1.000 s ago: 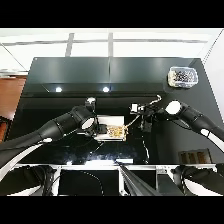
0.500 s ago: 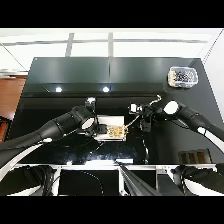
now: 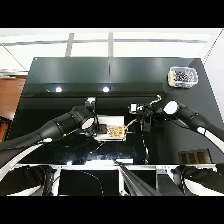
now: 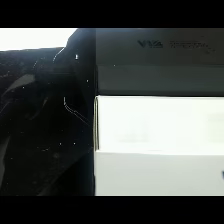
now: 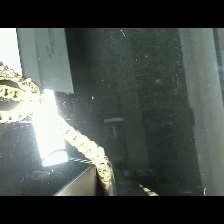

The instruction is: Fold the box and place the chain.

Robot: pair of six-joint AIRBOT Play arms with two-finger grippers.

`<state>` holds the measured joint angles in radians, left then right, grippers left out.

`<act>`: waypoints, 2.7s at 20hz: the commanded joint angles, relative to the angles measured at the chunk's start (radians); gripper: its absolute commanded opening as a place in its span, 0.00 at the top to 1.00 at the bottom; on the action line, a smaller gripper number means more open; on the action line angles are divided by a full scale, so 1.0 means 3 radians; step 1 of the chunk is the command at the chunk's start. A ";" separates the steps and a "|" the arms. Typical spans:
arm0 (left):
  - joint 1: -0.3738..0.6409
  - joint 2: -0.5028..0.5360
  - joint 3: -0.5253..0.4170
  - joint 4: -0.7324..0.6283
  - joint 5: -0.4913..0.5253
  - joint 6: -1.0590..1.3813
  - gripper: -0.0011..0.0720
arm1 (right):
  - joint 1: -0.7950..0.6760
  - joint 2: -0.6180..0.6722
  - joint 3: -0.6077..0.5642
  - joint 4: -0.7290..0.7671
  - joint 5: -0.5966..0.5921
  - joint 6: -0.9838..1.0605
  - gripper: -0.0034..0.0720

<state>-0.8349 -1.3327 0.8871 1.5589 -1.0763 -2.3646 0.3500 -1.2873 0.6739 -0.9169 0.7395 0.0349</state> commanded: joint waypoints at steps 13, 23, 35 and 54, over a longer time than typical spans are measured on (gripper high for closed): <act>0.0003 0.0001 0.0001 0.0000 0.0005 0.0000 0.95 | 0.0003 0.1405 0.0249 0.0048 0.1017 0.1600 0.94; 0.0003 0.0001 0.0001 -0.0001 0.0004 0.0000 0.94 | 0.0004 0.1553 0.0954 0.1704 0.1513 0.2166 0.94; 0.0003 0.0001 0.0001 0.0000 0.0006 0.0000 0.95 | 0.0202 0.1246 0.0882 0.1094 0.1472 0.2416 0.91; 0.0003 0.0001 0.0001 0.0000 0.0004 0.0000 0.95 | 0.0296 0.0974 -0.0420 -0.0062 0.0328 0.2078 0.01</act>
<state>-0.8349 -1.3327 0.8871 1.5585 -1.0752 -2.3646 0.3553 -0.9936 0.6327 -0.9192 1.0485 0.7330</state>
